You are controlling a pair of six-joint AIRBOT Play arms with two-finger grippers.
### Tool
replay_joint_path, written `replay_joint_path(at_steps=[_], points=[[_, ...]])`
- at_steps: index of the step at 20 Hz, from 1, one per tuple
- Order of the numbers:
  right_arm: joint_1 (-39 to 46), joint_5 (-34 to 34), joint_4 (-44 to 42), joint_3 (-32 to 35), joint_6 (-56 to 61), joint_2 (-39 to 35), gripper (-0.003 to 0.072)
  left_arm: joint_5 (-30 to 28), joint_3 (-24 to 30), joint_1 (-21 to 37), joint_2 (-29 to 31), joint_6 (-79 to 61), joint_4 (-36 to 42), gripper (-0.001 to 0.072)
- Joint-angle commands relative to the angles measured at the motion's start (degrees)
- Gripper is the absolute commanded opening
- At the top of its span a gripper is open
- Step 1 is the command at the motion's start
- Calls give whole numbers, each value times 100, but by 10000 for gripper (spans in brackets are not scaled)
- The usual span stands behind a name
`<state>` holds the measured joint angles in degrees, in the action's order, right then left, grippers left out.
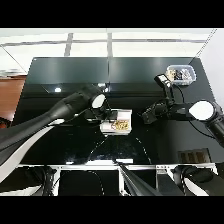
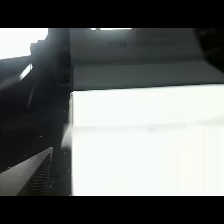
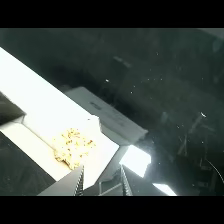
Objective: Fold the box and place the chain.
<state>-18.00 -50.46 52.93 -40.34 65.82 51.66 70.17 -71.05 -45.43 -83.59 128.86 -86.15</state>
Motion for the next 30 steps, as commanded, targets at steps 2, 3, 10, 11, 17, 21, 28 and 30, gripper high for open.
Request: replay_joint_path(at_steps=[2, 3, 10, 11, 17, 21, 28, 30], points=[[13, -101, 131, 2, -2, -2, 278, 627, 411, 63, 1178, -468, -953, 635], [13, -101, 131, 2, -2, -2, 278, 678, 752, 195, 1510, -553, -1084, 635], [13, -96, 116, 4, 46, -2, 278, -1423, 4009, 3099, 3067, -4983, 3952, 635], [13, -94, 114, 4, 46, -2, 278, -1419, 4238, 3364, 3001, -6704, 4894, 634], [11, -96, 111, 4, 63, -2, 278, -1318, 4470, 3191, 2448, -12900, 5508, 716], [9, -98, 98, 4, 153, -2, 278, -1705, 4468, 2911, 2225, -14880, 5495, 716], [9, -94, 57, 4, 151, -2, 278, -2234, 4251, 2785, 1561, -15475, 5716, 710], [9, -94, 46, 4, 153, -2, 278, -2151, 4070, 2745, 1290, -15376, 5777, 710]])
